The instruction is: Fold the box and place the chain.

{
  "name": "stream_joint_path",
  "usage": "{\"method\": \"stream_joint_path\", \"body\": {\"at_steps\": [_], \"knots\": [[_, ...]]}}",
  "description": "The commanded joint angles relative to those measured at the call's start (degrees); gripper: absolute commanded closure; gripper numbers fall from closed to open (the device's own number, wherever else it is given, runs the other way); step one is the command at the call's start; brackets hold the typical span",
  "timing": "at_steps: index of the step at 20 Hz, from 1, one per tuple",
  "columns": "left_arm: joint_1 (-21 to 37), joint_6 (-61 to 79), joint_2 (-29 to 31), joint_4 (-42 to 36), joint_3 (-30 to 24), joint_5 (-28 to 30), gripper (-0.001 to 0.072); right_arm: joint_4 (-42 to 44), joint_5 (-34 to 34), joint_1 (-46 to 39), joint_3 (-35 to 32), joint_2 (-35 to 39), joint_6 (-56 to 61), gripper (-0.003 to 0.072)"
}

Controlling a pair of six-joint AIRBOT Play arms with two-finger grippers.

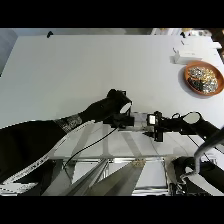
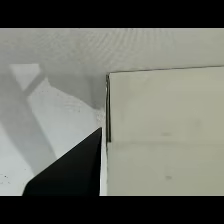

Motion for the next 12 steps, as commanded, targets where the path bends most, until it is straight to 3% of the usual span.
{"method": "stream_joint_path", "body": {"at_steps": [1, 4, 5, 6, 10, 12], "knots": [[-0.3, 0.3, -1.1, 0.1, 0.5, -0.9, 0.0573, 0.0, 0.0, 0.0, 0.0, 0.0, 0.0, 0.0278], [-0.3, 0.3, -1.2, 0.1, 0.5, -0.8, 0.0596, 0.0, 0.0, 0.0, 0.0, 0.0, 0.0, 0.0278], [-0.3, 0.3, -1.2, 0.1, 0.5, -0.6, 0.0678, 0.0, 0.0, 0.0, 0.0, 0.0, 0.0, 0.0278], [-0.3, 0.2, -1.2, 0.1, 0.5, -0.3, 0.0707, 0.0, 0.0, 0.0, 0.0, 0.0, 0.0, 0.0278], [-0.3, 0.2, -1.2, 0.0, 0.5, -0.2, 0.0707, 0.0, 0.0, 0.0, 0.0, 0.0, 0.0, 0.0278], [-0.3, 0.2, -1.2, 0.1, 0.5, -0.2, 0.0658, 0.0, 0.0, 0.0, 0.0, 0.0, 0.0, 0.0278]]}}
